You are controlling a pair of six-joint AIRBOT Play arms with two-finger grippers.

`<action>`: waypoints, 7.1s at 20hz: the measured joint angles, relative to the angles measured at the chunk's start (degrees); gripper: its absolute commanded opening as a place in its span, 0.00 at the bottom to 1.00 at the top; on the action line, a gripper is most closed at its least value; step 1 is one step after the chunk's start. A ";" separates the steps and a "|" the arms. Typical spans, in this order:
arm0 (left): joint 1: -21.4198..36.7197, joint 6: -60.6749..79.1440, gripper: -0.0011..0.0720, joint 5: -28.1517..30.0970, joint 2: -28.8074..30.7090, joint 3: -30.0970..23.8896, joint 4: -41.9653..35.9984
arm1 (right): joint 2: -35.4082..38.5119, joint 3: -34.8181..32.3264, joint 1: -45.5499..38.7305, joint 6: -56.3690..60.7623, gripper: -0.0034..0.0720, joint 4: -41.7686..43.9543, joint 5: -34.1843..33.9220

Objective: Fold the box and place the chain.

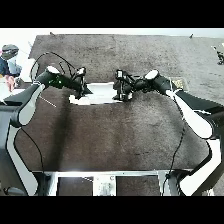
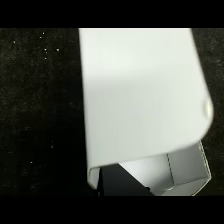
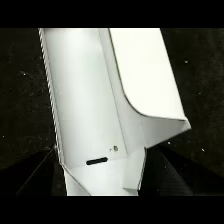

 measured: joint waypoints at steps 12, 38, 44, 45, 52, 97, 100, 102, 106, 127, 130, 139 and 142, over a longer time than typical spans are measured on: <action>-0.02 0.02 0.03 -0.13 0.00 0.00 -0.07 | -6.25 2.19 -0.22 -2.10 0.92 3.61 5.31; -0.02 0.00 0.03 0.00 0.00 0.00 -0.11 | -10.82 8.98 0.79 0.66 0.85 -0.04 8.66; -0.02 0.00 0.03 -0.02 0.00 0.00 -0.11 | -10.91 9.01 1.07 0.85 0.82 -0.24 8.11; -0.02 0.00 0.03 -0.02 0.00 0.00 -0.11 | -10.91 9.01 1.07 1.03 0.82 -0.50 7.93; -0.02 0.00 0.03 -0.02 0.00 0.00 -0.11 | -10.91 9.03 1.14 1.64 0.67 -2.78 6.51; 7.61 -11.34 0.03 -22.18 1.70 3.72 -10.27 | -10.88 9.05 1.16 1.73 0.67 -3.61 5.86; 5.51 -11.98 0.03 -19.50 1.70 3.72 -9.79 | -10.88 9.05 1.16 1.73 0.67 -3.61 5.84; 4.11 -12.11 0.03 -18.23 1.70 3.72 -8.90 | -10.88 9.05 1.16 1.73 0.67 -3.61 5.86; 2.23 -12.50 0.03 -15.17 1.70 3.72 -7.74 | -10.88 9.05 1.16 1.73 0.67 -3.61 5.86; 1.38 -15.45 0.03 4.74 1.29 -0.39 -7.32 | -10.91 9.05 1.14 1.75 0.67 -3.56 5.73; 1.38 -15.45 0.03 4.98 1.29 -0.59 -6.99 | -10.91 9.05 1.14 1.75 0.67 -3.58 5.75; 1.49 -13.90 0.02 3.30 1.97 2.36 -5.97 | -10.91 9.07 1.14 1.70 0.67 -3.65 5.79; 1.49 -13.88 0.02 2.34 4.48 3.69 -3.72 | -10.91 9.07 1.14 1.68 0.67 -3.65 5.79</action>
